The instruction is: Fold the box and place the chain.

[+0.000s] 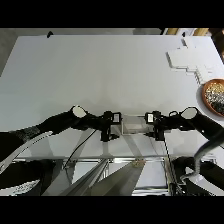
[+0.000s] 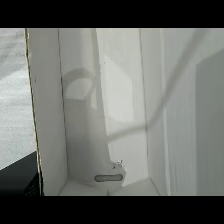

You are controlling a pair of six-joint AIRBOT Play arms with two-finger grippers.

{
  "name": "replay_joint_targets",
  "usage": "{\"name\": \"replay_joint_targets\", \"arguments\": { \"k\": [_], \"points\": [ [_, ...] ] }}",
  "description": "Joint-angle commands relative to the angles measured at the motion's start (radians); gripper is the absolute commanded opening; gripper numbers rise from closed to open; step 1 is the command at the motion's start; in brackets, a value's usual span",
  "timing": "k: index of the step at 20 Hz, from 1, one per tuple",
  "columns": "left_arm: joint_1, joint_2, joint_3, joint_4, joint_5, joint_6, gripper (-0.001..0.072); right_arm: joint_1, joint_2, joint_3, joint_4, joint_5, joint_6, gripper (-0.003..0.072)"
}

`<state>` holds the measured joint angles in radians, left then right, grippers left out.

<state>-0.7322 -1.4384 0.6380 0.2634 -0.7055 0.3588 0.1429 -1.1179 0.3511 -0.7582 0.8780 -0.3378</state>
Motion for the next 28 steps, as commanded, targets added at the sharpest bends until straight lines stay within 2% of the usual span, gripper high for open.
{"name": "replay_joint_targets", "arguments": {
  "k": [1,3,11,20,28],
  "points": [
    [-0.020,0.001,-0.001,-0.010,0.027,0.001,0.0701,0.000,0.000,0.001,0.000,0.000,-0.001,0.0573],
    [-0.042,0.001,-0.001,-0.020,0.070,0.000,0.0702,0.000,0.000,0.001,0.000,0.000,-0.001,0.0573],
    [-0.042,0.001,0.000,-0.050,0.103,0.005,0.0704,0.000,0.000,0.001,0.000,0.000,-0.001,0.0573],
    [0.029,0.021,0.000,-0.016,0.000,0.012,0.0710,0.000,0.000,0.001,0.000,0.000,-0.001,0.0573],
    [-0.017,-0.034,0.010,-0.110,0.023,0.158,0.0709,0.000,0.000,0.001,0.000,0.000,-0.001,0.0573]
  ]
}}
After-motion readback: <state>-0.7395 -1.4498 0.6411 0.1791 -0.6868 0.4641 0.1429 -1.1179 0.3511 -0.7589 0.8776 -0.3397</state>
